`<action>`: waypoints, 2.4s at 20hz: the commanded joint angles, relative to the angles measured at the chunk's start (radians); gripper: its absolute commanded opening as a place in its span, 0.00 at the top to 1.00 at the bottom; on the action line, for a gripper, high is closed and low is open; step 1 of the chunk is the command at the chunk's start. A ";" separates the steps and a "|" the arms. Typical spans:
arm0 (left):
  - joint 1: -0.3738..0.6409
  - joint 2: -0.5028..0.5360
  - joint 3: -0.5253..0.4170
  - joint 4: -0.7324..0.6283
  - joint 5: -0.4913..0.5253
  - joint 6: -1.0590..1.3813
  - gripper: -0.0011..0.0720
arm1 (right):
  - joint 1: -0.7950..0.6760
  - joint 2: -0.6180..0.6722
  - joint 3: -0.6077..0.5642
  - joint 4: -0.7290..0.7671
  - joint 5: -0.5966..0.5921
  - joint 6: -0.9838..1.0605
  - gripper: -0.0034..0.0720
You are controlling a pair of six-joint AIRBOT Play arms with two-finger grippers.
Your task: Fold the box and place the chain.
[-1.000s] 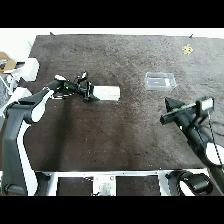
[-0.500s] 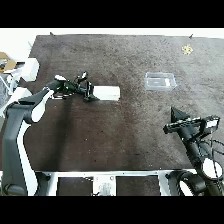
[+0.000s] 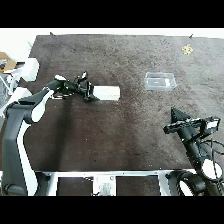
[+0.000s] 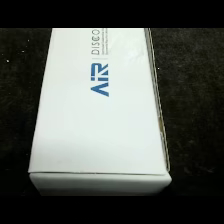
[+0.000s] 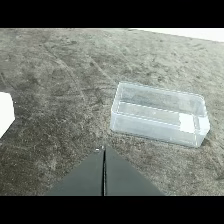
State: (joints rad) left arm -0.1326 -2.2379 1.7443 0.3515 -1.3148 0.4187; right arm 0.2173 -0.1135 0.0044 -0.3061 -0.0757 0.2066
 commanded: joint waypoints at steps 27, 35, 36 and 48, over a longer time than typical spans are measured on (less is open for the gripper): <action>0.002 0.003 0.001 -0.045 -0.011 -0.002 0.27 | 0.000 0.001 0.000 0.000 0.000 0.000 0.95; 0.006 0.031 0.001 -0.131 0.002 -0.093 0.97 | 0.000 0.001 0.000 0.000 0.000 0.000 0.95; 0.012 0.066 0.001 -0.144 0.042 -0.111 0.97 | 0.000 0.001 0.000 0.000 0.000 0.000 0.95; 0.281 0.474 -0.005 0.326 0.973 -1.032 0.98 | 0.000 0.001 -0.001 0.000 0.000 0.000 0.95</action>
State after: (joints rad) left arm 0.0841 -1.8038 1.7432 0.4633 -0.4873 -0.2913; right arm 0.2173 -0.1135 0.0044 -0.3061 -0.0757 0.2066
